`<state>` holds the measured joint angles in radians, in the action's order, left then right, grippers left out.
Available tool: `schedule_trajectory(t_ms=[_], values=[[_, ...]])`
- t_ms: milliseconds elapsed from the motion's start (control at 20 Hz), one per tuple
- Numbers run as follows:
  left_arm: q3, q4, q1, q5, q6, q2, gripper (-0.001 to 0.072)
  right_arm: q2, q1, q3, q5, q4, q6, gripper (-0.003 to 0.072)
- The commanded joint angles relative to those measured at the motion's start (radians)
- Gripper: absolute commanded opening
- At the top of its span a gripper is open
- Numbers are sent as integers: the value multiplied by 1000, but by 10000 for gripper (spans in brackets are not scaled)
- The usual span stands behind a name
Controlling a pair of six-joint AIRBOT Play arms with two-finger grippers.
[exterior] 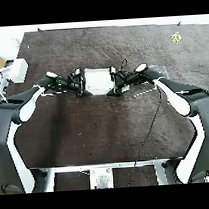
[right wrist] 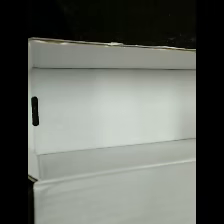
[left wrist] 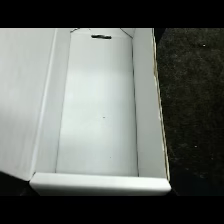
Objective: Fold the box and place the chain.
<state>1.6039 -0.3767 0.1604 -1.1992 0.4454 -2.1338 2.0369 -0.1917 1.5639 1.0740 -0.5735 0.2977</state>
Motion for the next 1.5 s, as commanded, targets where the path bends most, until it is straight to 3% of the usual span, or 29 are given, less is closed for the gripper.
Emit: schedule_trajectory(t_ms=[0,550,750,800,850,900,950,1150,1300,1450], values=[[0,-5,-1,-4,0,1,163,-13,0,0,17,-50,-37,720],[0,-5,-1,-5,0,1,163,-161,14,0,18,-365,-256,720],[0,-5,-1,-4,0,1,163,-232,60,0,43,-320,-393,714],[0,-5,-1,-4,0,1,163,-243,70,0,66,-262,-395,558],[0,-5,-1,-4,0,1,163,-250,77,0,89,-195,-395,260],[0,-5,-1,-4,0,1,163,-253,79,0,101,-129,-395,90],[0,-5,-1,-4,0,1,163,-250,78,0,100,-64,-395,0],[0,-5,-1,-5,0,1,163,-194,56,-2,18,191,-307,-1],[0,-5,-1,-5,0,1,163,-139,32,-2,-119,217,-269,-2],[0,-5,-1,-5,0,1,163,-104,22,-2,-172,220,-241,-2]])
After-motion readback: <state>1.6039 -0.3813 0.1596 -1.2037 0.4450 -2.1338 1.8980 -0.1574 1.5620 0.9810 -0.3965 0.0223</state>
